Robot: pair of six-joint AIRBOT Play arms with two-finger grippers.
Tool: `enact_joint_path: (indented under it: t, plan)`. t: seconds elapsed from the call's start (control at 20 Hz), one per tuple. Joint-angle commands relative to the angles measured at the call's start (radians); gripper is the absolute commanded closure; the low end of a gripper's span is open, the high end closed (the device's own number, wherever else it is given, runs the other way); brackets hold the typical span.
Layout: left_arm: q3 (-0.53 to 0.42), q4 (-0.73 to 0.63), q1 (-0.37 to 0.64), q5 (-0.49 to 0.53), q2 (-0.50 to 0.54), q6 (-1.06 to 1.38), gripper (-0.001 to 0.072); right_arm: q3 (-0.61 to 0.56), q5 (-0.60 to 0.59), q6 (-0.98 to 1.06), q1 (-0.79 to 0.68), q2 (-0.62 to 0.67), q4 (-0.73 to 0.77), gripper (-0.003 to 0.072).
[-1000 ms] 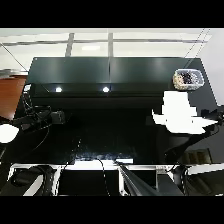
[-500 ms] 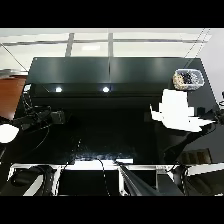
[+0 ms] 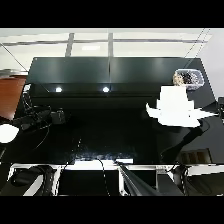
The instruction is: Fold the box and place the chain.
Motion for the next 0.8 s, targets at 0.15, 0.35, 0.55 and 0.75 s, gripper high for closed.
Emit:
enact_joint_path:
  t: [0.15, 0.35, 0.55, 0.75]
  plan:
    - [0.000, -0.048, 0.000, 0.013, -0.001, -0.004, 0.0000, -0.155, 0.023, -0.052, 0.028, 0.114, 0.231, 0.0663]
    - [0.000, -0.084, 0.000, 0.016, -0.001, -0.003, 0.0001, -0.228, 0.024, -0.044, 0.164, 0.166, 0.248, 0.0664]
    - [0.000, -0.106, 0.000, 0.016, -0.001, -0.002, 0.0002, -0.232, -0.036, 0.004, 0.319, 0.238, 0.246, 0.0664]
    - [0.000, -0.130, 0.000, 0.016, -0.001, 0.001, 0.0002, -0.288, -0.156, 0.055, 0.486, 0.336, 0.246, 0.0664]
